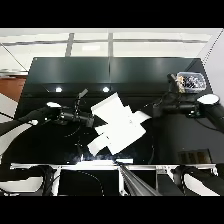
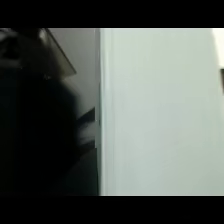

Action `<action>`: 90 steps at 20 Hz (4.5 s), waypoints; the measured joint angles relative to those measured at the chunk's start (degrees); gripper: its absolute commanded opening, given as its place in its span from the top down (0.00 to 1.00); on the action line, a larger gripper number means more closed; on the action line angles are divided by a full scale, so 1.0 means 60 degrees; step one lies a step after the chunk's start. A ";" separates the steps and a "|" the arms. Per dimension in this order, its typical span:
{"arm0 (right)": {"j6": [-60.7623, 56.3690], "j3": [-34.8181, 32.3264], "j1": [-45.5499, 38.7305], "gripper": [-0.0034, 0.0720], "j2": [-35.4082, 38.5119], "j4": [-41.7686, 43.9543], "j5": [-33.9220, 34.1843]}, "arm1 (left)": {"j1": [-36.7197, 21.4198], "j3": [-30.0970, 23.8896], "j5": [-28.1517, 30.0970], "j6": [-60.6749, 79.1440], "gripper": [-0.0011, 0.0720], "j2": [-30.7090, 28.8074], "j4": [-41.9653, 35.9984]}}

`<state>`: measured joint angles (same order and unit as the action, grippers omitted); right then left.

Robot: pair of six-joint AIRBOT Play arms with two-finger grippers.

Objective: Fold the box and place the chain.

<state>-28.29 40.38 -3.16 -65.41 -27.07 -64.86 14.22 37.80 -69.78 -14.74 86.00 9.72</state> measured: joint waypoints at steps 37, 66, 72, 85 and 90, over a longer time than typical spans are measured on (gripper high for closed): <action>0.2492 -0.1184 0.3027 0.00 0.0000 -0.4914 0.0146 | 0.3279 0.0120 0.5628 0.3942 0.94 -0.1661 0.3741; 0.0630 -0.1366 0.4532 0.08 0.0426 -0.3818 0.2080 | 0.3279 0.0120 0.5621 0.3905 0.94 -0.1657 0.3748; 0.0605 -0.1377 0.4532 0.08 0.0433 -0.4171 0.2339 | 0.3275 0.0120 0.5614 0.3909 0.94 -0.1657 0.3756; 0.1851 -0.1275 0.4532 0.08 0.1140 -0.4051 0.3330 | 0.3279 0.0120 0.5628 0.3920 0.94 -0.1657 0.3759; 0.3483 -0.1275 0.4532 0.08 0.0878 -0.2987 0.4044 | 0.3275 0.0120 0.5650 0.3912 0.94 -0.1654 0.3756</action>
<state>-7.40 32.73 24.03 -60.14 -44.99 -40.60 33.87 38.52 -35.88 8.73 76.07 32.25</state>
